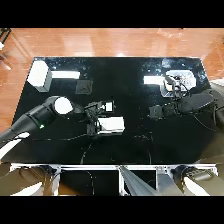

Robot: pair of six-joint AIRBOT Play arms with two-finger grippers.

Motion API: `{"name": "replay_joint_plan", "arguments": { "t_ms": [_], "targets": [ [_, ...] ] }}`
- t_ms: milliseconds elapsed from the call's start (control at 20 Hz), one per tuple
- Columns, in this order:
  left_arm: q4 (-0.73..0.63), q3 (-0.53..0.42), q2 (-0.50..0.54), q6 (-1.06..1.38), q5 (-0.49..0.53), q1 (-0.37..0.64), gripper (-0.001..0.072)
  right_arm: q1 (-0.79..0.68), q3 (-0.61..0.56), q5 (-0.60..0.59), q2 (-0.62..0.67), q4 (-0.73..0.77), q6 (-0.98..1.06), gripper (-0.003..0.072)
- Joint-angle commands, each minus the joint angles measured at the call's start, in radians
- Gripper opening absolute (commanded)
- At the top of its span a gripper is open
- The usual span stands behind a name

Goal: Fold the box and place the chain.

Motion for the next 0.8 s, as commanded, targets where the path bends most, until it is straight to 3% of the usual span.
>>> {"name": "replay_joint_plan", "arguments": {
  "t_ms": [0, 200, 450, 750],
  "targets": [
    [-0.012, 0.001, -0.031, 0.026, 0.041, -0.023, 0.063, -0.004, -0.005, 0.012, 0.002, -0.004, 0.001, 0.0024],
    [-0.012, 0.001, -0.031, 0.026, 0.125, -0.038, 0.063, -0.004, -0.005, 0.009, 0.002, -0.004, 0.001, 0.0024],
    [-0.008, 0.001, -0.031, 0.025, 0.07, -0.043, 0.063, -0.004, -0.005, 0.01, 0.002, -0.005, 0.0, 0.0024],
    [-0.008, 0.001, -0.035, 0.025, 0.078, -0.044, 0.0629, -0.004, -0.005, 0.01, 0.002, -0.005, 0.001, 0.0025]
  ]
}}
